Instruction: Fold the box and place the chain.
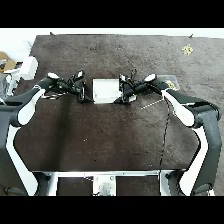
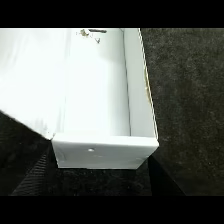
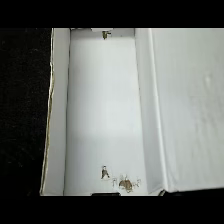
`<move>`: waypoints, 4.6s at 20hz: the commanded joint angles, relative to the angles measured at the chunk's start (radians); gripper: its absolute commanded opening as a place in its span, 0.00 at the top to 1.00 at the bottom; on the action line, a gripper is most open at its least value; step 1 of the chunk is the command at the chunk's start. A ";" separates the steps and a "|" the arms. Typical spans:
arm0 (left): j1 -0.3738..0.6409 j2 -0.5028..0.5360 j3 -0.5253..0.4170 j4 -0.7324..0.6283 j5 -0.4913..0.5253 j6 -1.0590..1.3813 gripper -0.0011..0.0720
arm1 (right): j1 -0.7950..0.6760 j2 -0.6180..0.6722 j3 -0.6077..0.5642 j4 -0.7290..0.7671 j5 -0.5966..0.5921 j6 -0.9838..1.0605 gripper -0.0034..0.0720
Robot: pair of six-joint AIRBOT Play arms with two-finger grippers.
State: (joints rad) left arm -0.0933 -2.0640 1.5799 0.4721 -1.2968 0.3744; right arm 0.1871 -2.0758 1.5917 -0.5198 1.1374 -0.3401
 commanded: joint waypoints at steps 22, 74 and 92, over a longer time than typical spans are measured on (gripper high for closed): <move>-0.048 -0.054 0.000 -0.064 0.073 0.076 0.00 | 0.001 0.000 0.000 0.000 0.000 0.000 0.37; -0.048 -0.065 0.000 -0.088 0.058 0.045 0.51 | 0.001 0.000 0.000 0.000 0.000 0.000 0.37; -0.048 -0.065 0.000 -0.090 0.057 0.045 0.51 | 0.001 0.000 0.000 0.000 0.000 0.000 0.37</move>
State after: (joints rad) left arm -0.1417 -2.1288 1.5803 0.3828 -1.2388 0.4194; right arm 0.1871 -2.0758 1.5917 -0.5201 1.1374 -0.3405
